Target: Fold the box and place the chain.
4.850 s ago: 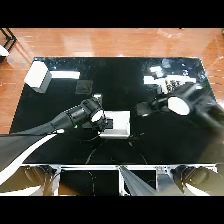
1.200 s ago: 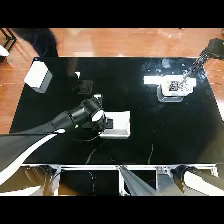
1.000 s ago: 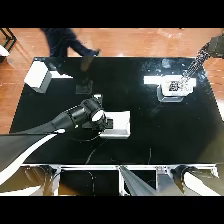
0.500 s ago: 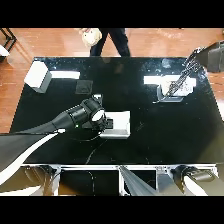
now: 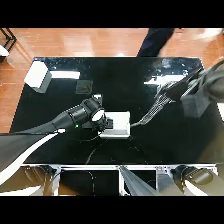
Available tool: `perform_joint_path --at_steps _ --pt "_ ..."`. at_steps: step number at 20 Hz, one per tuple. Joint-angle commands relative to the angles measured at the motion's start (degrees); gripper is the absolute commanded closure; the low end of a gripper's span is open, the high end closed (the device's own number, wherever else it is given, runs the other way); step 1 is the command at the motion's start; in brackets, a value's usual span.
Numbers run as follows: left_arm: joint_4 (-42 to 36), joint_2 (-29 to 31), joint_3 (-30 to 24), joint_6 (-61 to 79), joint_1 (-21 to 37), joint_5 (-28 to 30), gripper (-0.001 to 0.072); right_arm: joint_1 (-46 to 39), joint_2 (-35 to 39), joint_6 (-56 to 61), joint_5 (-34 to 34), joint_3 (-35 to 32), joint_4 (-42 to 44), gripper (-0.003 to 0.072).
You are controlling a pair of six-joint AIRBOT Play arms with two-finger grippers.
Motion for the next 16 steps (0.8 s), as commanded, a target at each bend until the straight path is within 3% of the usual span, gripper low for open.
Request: perform_joint_path --at_steps 1,7,16 --pt "0.0 0.0 0.0 0.0 0.0 0.5 0.0690 5.0 0.1 0.5 -2.6 -3.7 4.8 0.0667" --pt "0.0 0.0 0.0 0.0 0.0 0.5 0.0690 9.1 -0.1 1.8 -13.5 -7.2 5.7 0.0667" --pt "0.0 0.0 0.0 0.0 0.0 0.5 0.0690 9.1 -0.3 1.8 -16.4 -13.9 6.3 0.0667"
